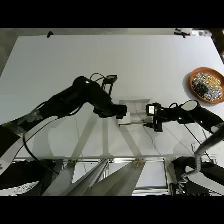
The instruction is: Fold the box and place the chain.
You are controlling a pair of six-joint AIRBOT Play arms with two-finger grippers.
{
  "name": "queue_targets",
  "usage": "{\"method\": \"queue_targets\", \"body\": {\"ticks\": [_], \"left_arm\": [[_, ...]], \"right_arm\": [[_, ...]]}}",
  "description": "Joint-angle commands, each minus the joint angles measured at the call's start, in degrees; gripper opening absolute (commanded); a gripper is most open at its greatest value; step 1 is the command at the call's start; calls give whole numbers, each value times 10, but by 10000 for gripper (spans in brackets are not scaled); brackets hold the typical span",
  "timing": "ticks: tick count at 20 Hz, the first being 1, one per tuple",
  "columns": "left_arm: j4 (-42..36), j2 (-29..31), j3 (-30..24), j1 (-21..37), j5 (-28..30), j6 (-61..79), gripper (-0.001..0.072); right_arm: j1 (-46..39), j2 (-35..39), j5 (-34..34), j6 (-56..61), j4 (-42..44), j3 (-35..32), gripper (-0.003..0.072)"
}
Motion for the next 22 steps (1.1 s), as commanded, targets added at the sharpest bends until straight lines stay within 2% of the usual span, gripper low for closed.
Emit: {"method": "queue_targets", "body": {"ticks": [1, 3, 10, 13, 18, 20, 22], "left_arm": [[-2, -38, 2, -20, -28, -52, 538], [-1, -45, 2, -19, -32, -64, 574], [21, -51, 2, -20, -75, -89, 573], [14, -66, 2, -26, -66, -91, 571], [15, -76, 2, -35, -66, -136, 549], [15, -76, 2, -36, -72, -152, 464], [17, -76, 2, -36, -83, -163, 452]], "right_arm": [[0, 0, 0, 0, 0, 0, 436], [0, 0, 0, 0, 0, 0, 436], [0, 0, 0, 0, 0, 0, 436], [0, 0, 0, 0, 0, 0, 436], [0, 0, 0, 0, 0, 0, 436], [0, 0, 0, 0, 0, 0, 436], [0, 0, 0, 0, 0, 0, 436]]}}
